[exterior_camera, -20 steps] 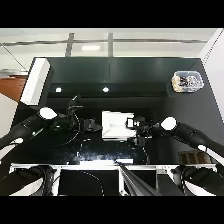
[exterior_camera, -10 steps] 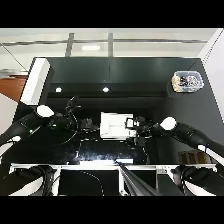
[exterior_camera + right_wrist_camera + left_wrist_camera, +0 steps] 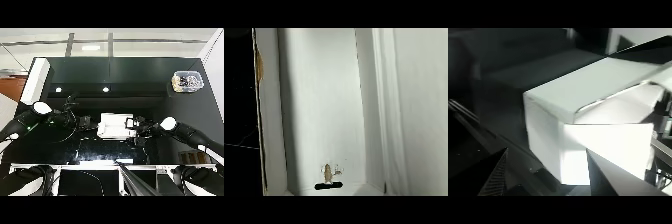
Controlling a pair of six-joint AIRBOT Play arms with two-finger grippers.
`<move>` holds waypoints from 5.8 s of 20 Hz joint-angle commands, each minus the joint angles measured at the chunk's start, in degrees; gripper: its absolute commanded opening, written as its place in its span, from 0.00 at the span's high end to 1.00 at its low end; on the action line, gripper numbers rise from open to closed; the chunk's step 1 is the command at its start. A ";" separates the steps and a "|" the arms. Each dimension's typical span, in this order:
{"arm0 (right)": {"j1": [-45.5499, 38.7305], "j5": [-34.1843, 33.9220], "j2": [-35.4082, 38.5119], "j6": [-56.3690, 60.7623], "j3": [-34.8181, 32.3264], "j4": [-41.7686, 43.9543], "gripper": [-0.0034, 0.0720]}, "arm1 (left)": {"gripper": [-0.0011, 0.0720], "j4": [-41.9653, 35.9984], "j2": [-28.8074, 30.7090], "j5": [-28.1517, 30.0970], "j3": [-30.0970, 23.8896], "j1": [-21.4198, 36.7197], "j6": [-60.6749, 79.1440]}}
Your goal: Fold the box and place the chain.
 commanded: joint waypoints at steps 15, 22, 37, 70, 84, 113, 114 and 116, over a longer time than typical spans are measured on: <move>0.00 -0.42 0.02 0.00 -0.04 0.00 0.38 | 0.19 13.14 0.00 16.92 0.68 -18.08 -17.64; 0.00 -0.39 0.02 0.00 -0.04 0.00 0.37 | 0.33 45.00 -1.31 11.89 8.39 -27.74 -50.42; 0.02 -0.68 0.02 -0.02 -0.04 -0.02 0.38 | 0.46 49.03 -15.37 0.15 22.40 -33.27 -58.60; 0.02 -0.63 0.02 0.00 -0.04 0.00 0.38 | 0.61 55.41 -15.78 -2.62 23.47 -34.99 -62.51; -0.17 0.74 2.21 6.14 -0.04 -0.96 0.00 | 0.94 54.75 -16.09 0.39 23.47 -36.13 -64.52; 0.83 -1.44 5.11 5.60 -0.04 3.21 0.64 | 0.95 55.01 -16.31 -0.48 23.47 -36.13 -66.18; 0.83 -1.33 5.11 5.64 -0.04 3.23 0.63 | 0.95 54.99 -16.31 -0.46 23.47 -36.15 -66.20; 0.83 -1.27 5.11 5.81 -0.04 3.23 0.41 | 0.95 54.99 -16.31 -0.46 23.47 -36.15 -66.18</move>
